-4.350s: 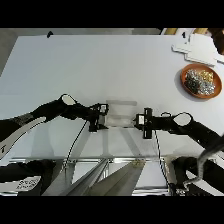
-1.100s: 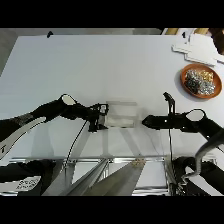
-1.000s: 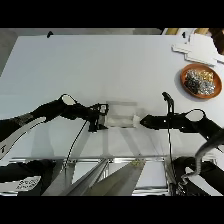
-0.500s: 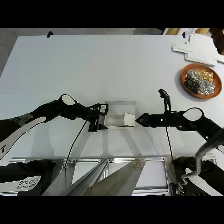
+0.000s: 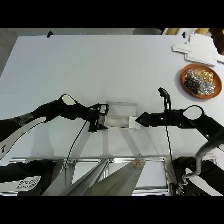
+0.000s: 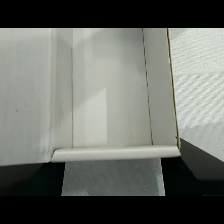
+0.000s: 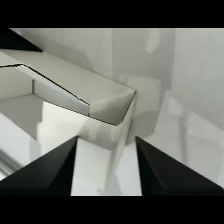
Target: Fold the box and place the chain.
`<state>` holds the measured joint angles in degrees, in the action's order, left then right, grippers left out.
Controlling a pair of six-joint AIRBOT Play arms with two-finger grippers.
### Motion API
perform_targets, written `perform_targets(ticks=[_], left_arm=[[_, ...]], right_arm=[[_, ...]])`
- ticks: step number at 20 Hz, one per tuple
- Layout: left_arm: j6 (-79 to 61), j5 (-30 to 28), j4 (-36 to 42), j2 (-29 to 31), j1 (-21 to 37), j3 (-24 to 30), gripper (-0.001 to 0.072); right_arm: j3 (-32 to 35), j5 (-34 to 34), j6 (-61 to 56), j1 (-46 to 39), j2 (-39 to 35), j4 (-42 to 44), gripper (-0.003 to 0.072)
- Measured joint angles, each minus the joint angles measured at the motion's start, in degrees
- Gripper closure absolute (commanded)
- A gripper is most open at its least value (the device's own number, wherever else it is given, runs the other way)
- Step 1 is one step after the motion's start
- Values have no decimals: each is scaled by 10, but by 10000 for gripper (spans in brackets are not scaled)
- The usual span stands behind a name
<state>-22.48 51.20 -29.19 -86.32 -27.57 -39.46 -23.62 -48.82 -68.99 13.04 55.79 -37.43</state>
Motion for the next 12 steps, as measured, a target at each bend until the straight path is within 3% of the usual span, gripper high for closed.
perform_targets(ticks=[5,12], left_arm=[[0,0,0,0,0,0,557],[0,0,0,0,0,0,557]], right_arm=[[-32,12,-40,59,0,-27,246],[-64,61,-275,150,2,-186,250]])
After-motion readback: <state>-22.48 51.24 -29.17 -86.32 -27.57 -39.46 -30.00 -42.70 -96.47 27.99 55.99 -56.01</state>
